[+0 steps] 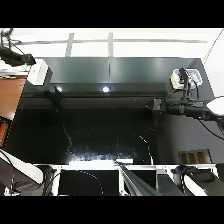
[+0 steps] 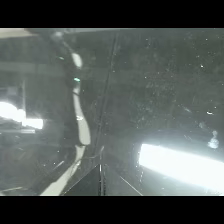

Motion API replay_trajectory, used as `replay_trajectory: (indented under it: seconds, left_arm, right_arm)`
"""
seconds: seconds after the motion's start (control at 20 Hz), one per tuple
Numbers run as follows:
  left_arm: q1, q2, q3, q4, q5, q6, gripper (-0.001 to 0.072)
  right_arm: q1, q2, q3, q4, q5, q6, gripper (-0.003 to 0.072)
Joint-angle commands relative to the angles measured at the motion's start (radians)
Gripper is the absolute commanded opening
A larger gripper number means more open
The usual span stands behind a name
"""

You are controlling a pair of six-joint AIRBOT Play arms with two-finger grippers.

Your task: Fold the box and place the chain.

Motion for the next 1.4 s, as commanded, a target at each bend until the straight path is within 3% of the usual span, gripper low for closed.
replay_trajectory:
  seconds: [0.0, 0.05, 0.1, 0.15, 0.3, 0.45, 0.55, 0.6, 0.7, 0.85, 1.35]
  left_arm:
    - [-0.005, 0.139, 0.032, -0.004, -0.251, -0.144, 0.0713]
    - [-0.007, 0.199, -0.032, -0.044, -0.267, -0.182, 0.0656]
    - [-0.012, 0.268, -0.115, -0.044, -0.288, -0.301, 0.0403]
    - [-0.023, 0.343, -0.215, -0.045, -0.277, -0.356, 0.0216]
    - [-0.121, 0.687, -0.661, -0.048, -0.044, -0.306, 0.0197]
    - [-0.303, 1.084, -1.179, -0.044, 0.231, -0.162, 0.0064]
    - [-0.388, 1.283, -1.431, -0.036, 0.372, -0.158, 0.0028]
    - [-0.402, 1.349, -1.503, -0.036, 0.393, -0.17, 0.0028]
    - [-0.397, 1.42, -1.551, -0.032, 0.35, -0.189, 0.0028]
    - [-0.391, 1.456, -1.545, -0.033, 0.336, -0.187, 0.0029]
    - [-0.391, 1.457, -1.545, -0.04, 0.338, -0.187, 0.0028]
  right_arm:
    - [-0.011, 0.001, 0.033, -0.05, 0.021, 0.003, 0.0043]
    - [-0.027, 0.001, 0.055, -0.071, 0.049, 0.003, 0.0043]
    - [-0.05, 0.004, 0.078, -0.102, 0.08, 0.003, 0.0043]
    - [-0.08, 0.018, 0.097, -0.166, 0.095, 0.022, 0.0043]
    - [-0.218, 0.139, 0.107, -0.412, 0.074, 0.096, 0.0043]
    - [-0.267, 0.313, 0.012, -0.468, -0.003, 0.092, 0.0043]
    - [-0.267, 0.388, -0.106, -0.471, -0.078, 0.092, 0.0043]
    - [-0.267, 0.392, -0.149, -0.495, -0.093, 0.092, 0.0043]
    - [-0.267, 0.391, -0.192, -0.55, -0.1, 0.092, 0.0042]
    - [-0.267, 0.391, -0.193, -0.586, -0.089, 0.092, 0.0041]
    - [-0.267, 0.391, -0.193, -0.586, -0.089, 0.092, 0.0041]
